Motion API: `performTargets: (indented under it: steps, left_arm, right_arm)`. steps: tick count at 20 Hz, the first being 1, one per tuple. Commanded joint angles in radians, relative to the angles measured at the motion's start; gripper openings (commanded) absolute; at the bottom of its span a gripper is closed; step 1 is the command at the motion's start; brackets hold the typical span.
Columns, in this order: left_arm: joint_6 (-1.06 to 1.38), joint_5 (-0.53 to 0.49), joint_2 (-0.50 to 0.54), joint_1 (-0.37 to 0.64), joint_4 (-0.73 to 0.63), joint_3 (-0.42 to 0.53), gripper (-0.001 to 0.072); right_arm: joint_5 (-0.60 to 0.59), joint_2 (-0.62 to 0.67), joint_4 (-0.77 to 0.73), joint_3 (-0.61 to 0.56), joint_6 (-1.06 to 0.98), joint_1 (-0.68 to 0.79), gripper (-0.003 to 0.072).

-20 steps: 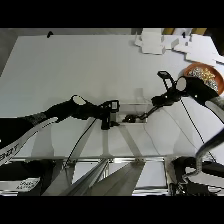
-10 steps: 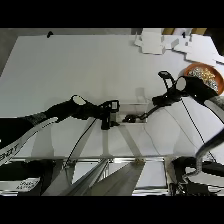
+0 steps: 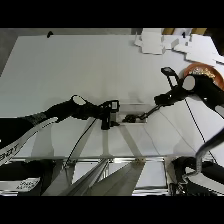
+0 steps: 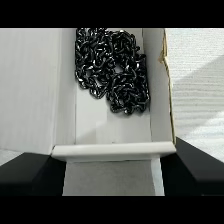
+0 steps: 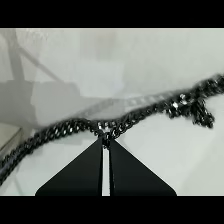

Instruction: Fold the box and place the chain.

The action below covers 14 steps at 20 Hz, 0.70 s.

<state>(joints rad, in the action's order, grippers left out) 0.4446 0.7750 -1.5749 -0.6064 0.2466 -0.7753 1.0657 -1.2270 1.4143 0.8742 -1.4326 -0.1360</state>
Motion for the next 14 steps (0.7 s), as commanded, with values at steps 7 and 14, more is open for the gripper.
performTargets:
  steps: [7,14]
  left_arm:
    - [0.0,0.0,0.0,0.0,0.0,0.0,0.0273]
    - [0.0,0.0,0.0,0.0,0.0,0.0,0.0273]
  right_arm:
    - [0.185,0.338,-0.014,0.001,0.001,-0.132,0.0016]
    - [0.039,0.465,-0.245,0.001,0.001,-0.297,0.0016]
